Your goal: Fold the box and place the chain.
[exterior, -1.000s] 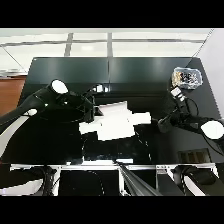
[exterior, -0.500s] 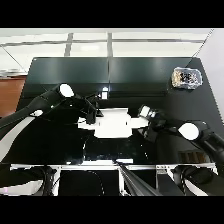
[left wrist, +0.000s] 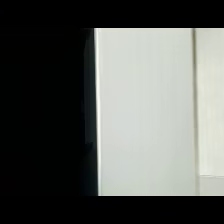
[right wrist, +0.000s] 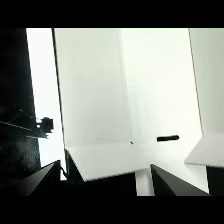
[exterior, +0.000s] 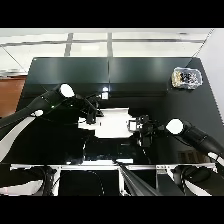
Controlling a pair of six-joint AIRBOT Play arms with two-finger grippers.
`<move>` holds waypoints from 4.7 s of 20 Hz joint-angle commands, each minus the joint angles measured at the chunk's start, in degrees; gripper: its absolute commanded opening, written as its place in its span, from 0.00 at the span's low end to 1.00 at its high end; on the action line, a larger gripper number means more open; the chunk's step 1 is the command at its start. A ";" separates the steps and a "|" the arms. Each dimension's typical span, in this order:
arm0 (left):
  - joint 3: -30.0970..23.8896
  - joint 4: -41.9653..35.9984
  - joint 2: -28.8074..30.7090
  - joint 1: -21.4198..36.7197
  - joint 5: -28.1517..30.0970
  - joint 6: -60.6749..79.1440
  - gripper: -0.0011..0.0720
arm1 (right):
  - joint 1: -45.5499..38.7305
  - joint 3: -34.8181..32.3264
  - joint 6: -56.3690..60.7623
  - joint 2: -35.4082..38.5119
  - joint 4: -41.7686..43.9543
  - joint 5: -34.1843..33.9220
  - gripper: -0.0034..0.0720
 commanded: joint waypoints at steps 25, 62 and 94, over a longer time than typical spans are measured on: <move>-0.02 0.17 -0.04 -0.04 0.28 0.04 0.05 | -6.78 8.48 -7.87 -5.57 9.84 -1.31 0.98; -0.02 0.15 -0.04 -0.04 0.28 0.04 0.05 | -5.57 12.35 -13.03 -19.12 10.84 2.19 0.98; -5.97 2.08 17.22 3.43 -21.46 -45.51 0.05 | -5.57 12.35 -12.74 -19.17 10.27 2.40 0.36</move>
